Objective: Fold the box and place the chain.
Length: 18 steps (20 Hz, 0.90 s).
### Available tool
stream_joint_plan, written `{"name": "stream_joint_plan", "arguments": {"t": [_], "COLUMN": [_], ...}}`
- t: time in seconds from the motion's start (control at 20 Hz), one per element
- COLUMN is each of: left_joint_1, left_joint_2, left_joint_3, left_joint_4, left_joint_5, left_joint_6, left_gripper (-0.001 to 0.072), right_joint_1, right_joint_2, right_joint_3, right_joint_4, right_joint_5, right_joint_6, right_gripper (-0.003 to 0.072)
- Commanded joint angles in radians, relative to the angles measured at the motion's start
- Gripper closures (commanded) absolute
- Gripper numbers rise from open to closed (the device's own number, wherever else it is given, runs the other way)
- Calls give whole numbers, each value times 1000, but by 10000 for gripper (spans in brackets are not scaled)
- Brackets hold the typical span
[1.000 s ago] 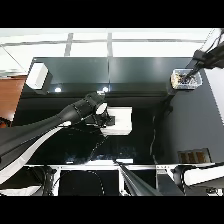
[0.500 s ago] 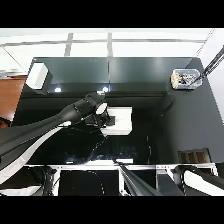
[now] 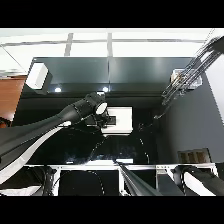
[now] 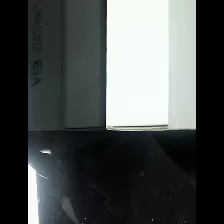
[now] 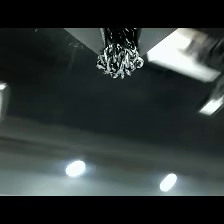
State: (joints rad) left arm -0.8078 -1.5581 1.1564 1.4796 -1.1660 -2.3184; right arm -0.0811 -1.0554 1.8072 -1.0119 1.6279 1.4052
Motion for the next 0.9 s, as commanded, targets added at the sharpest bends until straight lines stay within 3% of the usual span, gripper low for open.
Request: {"name": "stream_joint_plan", "arguments": {"t": [0.0,0.25,0.85], "left_joint_1": [1,1,0], "left_joint_2": [-1,-1,-1], "left_joint_3": [1,1,1], "left_joint_4": [-4,0,-4], "left_joint_5": [2,1,2], "left_joint_6": [0,0,15], "left_gripper": [681,681,681], "right_joint_1": [132,211,212], "right_joint_2": [11,11,11], "right_joint_3": [-14,-64,-64], "right_joint_4": [44,63,325], "right_joint_5": [82,77,-44], "right_joint_6": [-27,-26,-56], "right_gripper": [680,679,673]}}
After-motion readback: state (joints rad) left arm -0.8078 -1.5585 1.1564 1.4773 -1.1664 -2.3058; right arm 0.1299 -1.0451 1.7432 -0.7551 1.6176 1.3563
